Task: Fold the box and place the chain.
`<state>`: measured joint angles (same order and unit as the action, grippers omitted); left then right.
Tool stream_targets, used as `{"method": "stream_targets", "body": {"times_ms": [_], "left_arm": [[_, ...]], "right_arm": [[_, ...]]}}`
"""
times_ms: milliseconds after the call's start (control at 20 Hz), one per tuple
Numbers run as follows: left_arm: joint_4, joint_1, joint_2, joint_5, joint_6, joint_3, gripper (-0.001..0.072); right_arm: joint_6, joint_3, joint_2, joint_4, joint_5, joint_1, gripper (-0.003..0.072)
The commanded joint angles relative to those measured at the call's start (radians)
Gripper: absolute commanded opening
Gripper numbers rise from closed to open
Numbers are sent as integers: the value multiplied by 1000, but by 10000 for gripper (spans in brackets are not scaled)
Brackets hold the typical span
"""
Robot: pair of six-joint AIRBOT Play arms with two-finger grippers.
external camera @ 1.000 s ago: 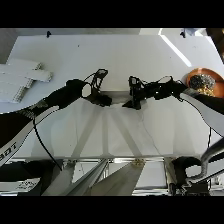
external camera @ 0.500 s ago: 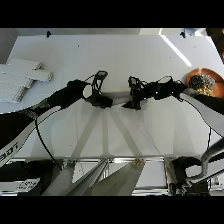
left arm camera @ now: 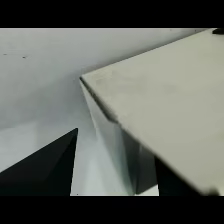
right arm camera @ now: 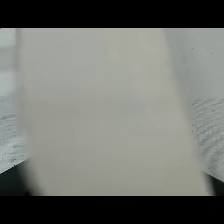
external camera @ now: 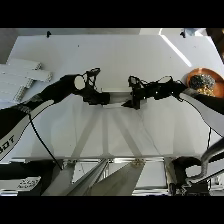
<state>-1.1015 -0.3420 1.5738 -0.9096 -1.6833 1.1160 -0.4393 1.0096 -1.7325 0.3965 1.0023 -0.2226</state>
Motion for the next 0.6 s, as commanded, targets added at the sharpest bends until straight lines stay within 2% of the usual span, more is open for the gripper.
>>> {"method": "stream_targets", "body": {"times_ms": [0, 200, 250, 400, 500, 550], "left_arm": [[9, 35, 2, -31, 3, 32, 531], [7, 37, 19, -63, 11, 97, 530], [0, 34, 32, -87, 8, 120, 510], [-121, 4, 84, -184, -57, 205, 482], [-204, -21, 103, -204, -99, 238, 416], [-217, -31, 111, -206, -101, 248, 410]], "right_arm": [[-3, 0, 1, 7, 8, 0, 532], [-3, 0, 1, 7, 8, 0, 532], [-3, 0, 1, 7, 8, 0, 532], [-3, 0, 1, 7, 8, 0, 532], [-3, 0, 1, 7, 8, 0, 532], [-3, 0, 1, 7, 8, 0, 532]]}}
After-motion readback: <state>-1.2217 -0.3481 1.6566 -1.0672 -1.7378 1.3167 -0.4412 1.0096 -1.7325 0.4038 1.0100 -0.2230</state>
